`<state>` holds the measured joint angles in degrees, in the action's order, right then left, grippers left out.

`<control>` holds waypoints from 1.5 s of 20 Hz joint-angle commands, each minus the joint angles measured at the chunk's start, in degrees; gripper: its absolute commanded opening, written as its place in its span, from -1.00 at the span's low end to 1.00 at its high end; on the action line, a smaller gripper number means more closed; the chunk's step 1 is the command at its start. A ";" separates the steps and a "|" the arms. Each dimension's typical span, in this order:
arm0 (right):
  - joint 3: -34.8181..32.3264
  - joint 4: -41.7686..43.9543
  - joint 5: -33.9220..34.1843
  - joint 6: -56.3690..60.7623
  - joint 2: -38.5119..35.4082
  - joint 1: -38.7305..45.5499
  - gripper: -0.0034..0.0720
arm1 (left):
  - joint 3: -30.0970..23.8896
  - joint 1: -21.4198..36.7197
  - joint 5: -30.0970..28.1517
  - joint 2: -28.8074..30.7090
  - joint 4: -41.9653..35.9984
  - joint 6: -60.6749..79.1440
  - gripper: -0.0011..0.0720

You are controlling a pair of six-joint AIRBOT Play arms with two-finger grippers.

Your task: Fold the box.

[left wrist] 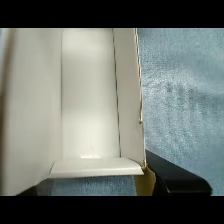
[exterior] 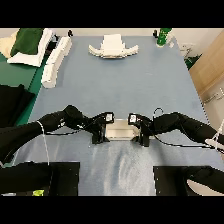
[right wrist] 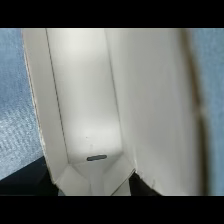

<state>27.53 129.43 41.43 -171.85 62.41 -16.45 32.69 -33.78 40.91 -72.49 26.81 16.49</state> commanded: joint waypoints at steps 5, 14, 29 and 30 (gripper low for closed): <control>0.02 0.00 0.00 -0.07 0.02 0.02 0.46 | -0.02 -0.13 -0.81 0.11 -0.04 -0.52 0.89; 0.02 0.00 0.00 -0.07 0.02 0.04 0.46 | -3.74 1.22 -1.11 3.34 -0.63 1.22 0.93; 0.02 0.00 0.00 -0.07 0.02 0.02 0.46 | -3.72 -1.25 -5.92 3.26 -2.38 0.74 0.58; 0.02 -0.02 0.00 -0.09 0.02 0.02 0.46 | -3.72 -1.25 -5.92 3.26 -2.38 0.74 0.58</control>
